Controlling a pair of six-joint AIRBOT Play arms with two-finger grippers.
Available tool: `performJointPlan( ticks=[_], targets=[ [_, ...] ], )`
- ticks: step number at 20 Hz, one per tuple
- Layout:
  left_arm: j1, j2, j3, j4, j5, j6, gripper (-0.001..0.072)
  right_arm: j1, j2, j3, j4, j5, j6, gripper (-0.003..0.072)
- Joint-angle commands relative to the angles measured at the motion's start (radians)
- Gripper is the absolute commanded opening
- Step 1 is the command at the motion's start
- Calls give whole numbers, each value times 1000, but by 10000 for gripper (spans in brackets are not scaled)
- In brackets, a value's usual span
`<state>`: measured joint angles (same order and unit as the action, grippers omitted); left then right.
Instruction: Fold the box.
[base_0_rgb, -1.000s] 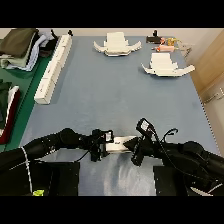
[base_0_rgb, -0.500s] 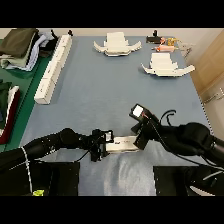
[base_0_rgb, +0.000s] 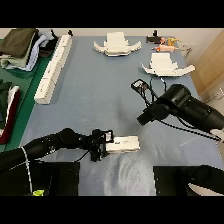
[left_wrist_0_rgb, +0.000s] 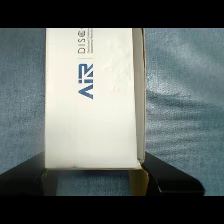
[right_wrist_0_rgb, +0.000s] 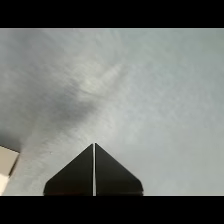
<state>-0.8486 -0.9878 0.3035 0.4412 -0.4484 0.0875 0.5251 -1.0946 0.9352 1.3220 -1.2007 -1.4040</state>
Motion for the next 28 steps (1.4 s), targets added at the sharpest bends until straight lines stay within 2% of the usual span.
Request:
performJointPlan(
  ticks=[1,17,22,25,28],
  targets=[
    [0,1,1,0,0,0,442,-14,-84,42,-13,-87,38,13],
    [1,3,10,1,-4,2,442,-14,-90,42,-13,-88,38,13],
    [8,82,19,9,-3,0,442,-14,-90,42,-13,-88,38,13],
    [61,151,19,14,2,-32,442,-14,-90,42,-13,-88,38,13],
    [202,221,19,139,19,-298,442,-14,-90,42,-13,-88,38,13]
  ],
)
